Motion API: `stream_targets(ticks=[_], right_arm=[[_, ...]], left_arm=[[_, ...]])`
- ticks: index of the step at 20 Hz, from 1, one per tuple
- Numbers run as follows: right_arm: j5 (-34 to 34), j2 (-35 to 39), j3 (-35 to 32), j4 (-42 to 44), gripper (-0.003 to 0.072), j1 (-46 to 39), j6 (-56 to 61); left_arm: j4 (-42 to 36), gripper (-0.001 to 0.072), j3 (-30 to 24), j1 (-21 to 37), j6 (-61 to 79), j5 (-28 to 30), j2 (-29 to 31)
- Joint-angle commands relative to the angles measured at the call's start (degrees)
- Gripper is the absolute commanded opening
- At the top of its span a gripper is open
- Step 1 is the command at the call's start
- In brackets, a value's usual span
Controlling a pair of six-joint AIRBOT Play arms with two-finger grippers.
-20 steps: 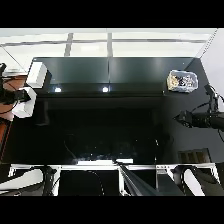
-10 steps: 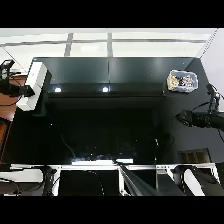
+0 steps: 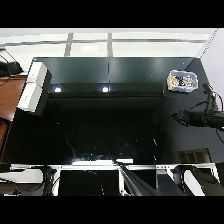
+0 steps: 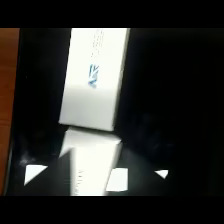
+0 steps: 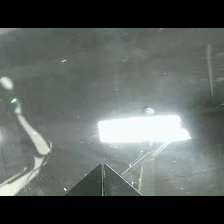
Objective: Fold the box and place the chain.
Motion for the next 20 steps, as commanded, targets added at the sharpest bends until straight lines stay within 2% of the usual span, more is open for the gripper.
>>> stream_targets(ticks=[1,2,4,5,8,9,11,13,14,16,20], right_arm=[[-4.85,0.04,-0.02,0.17,0.0012,7.30,-0.09],[-8.02,0.04,-0.02,0.13,0.0012,9.99,-0.09],[-16.28,-0.04,-0.02,0.13,0.0012,16.20,-2.19],[-20.98,-0.09,-0.02,-0.04,0.0012,19.58,-4.09],[-32.72,-0.90,-0.02,-2.78,0.0012,26.62,-4.24],[-34.27,-2.16,-0.02,-3.76,0.0012,27.39,-3.61],[-34.05,-5.70,-0.02,-6.88,0.0012,27.32,-3.54],[-35.45,-7.58,-0.02,-12.07,0.0012,27.32,-3.52],[-36.92,-7.52,0.00,-11.72,0.0012,27.32,-3.50],[-37.73,-7.52,0.00,-11.47,0.0012,27.32,-3.52],[-37.73,-7.52,0.00,-11.47,0.0012,27.32,-3.52]], left_arm=[[-6.56,0.0024,4.46,-2.58,-5.55,-6.95,3.78],[-11.37,0.0023,2.64,-3.89,-3.54,-8.35,6.16],[-18.21,0.0023,-5.92,-8.52,-0.04,-7.19,13.64],[-18.32,0.0023,-12.50,-11.69,1.44,-3.26,18.71],[-13.64,0.0022,-38.56,-22.08,3.50,15.72,35.95],[-12.09,0.0023,-45.77,-24.11,3.50,20.59,40.22],[-11.56,0.0023,-56.37,-25.46,3.50,26.01,47.25],[-11.52,0.0023,-61.44,-24.59,3.52,26.97,51.82],[-11.52,0.0024,-62.45,-24.17,3.50,26.62,53.27],[-11.61,0.0024,-62.86,-24.09,3.52,24.30,54.64],[-11.76,0.0024,-62.84,-24.09,3.52,24.44,54.55]])
